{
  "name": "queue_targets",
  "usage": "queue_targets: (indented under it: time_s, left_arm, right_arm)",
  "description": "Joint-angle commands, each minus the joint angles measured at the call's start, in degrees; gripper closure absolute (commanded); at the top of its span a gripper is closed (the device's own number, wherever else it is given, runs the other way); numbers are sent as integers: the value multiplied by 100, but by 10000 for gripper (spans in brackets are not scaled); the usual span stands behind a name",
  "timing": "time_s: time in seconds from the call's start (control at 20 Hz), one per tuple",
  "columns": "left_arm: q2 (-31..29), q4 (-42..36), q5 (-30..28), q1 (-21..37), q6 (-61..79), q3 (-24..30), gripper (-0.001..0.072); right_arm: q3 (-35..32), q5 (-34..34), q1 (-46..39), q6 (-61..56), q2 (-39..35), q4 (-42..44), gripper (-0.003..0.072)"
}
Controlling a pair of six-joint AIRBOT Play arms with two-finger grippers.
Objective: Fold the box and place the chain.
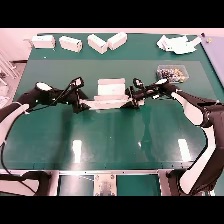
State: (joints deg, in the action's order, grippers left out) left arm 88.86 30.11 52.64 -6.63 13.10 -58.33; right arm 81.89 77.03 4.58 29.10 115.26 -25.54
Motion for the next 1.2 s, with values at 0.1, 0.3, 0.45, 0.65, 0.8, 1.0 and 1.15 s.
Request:
queue_targets:
  time_s: [0.1,0.3,0.45,0.65,0.8,1.0,1.15]
  left_arm:
    - [551,31,479,-9,192,-592,87]
    - [769,107,446,-11,179,-822,87]
    - [820,114,468,-11,195,-822,87]
    - [855,98,479,-11,199,-822,87]
    - [861,83,494,-11,243,-835,87]
    - [1139,122,927,-11,236,-1276,87]
    - [1220,280,1003,-11,236,-1392,87]
  right_arm:
    - [2,0,-2,-2,-4,0,108]
    - [2,0,-2,-2,-4,0,108]
    - [2,0,-2,-2,-4,0,108]
    - [2,0,-2,-2,-4,0,108]
    - [2,0,-2,-2,-4,0,108]
    - [2,0,-2,-2,-4,0,107]
    - [2,0,-2,-2,-4,0,108]
